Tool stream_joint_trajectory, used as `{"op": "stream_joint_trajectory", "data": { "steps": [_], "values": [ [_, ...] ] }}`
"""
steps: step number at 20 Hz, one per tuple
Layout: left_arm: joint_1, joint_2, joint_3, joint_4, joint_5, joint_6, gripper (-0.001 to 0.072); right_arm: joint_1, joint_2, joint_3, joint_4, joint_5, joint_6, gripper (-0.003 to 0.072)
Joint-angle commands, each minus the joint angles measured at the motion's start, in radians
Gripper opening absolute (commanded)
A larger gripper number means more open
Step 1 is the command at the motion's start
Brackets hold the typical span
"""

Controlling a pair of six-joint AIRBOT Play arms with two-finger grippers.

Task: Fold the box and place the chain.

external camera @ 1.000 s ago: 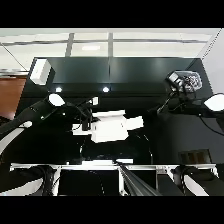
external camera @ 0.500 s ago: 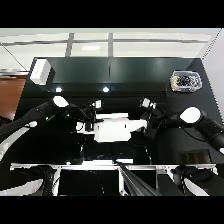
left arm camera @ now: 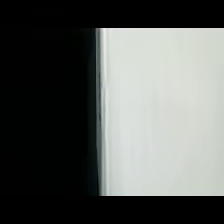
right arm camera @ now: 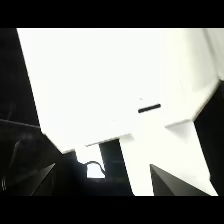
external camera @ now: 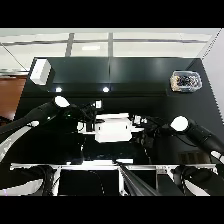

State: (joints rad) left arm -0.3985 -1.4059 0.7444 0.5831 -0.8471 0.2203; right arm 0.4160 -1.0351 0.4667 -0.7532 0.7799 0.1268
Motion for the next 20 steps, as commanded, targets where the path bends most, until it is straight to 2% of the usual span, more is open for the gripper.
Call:
{"op": "stream_joint_trajectory", "data": {
  "steps": [1,4,7,13,20],
  "values": [
    [0.0,-0.001,-0.001,0.003,0.001,0.0,0.0028,0.053,-0.019,-0.011,0.046,-0.084,-0.017,0.0714],
    [0.0,-0.001,-0.001,0.003,0.001,0.0,0.0028,0.111,-0.02,-0.011,0.107,-0.161,-0.017,0.0708],
    [0.0,-0.001,-0.001,0.004,0.001,0.0,0.0028,0.121,-0.017,-0.005,0.126,-0.164,-0.017,0.0708],
    [0.0,-0.001,-0.001,0.004,0.001,0.0,0.0028,0.114,0.018,0.072,0.04,-0.16,-0.017,0.0708],
    [0.0,-0.001,-0.001,0.004,0.0,0.001,0.0028,0.098,0.015,0.077,0.051,-0.15,-0.091,0.0707]
  ]
}}
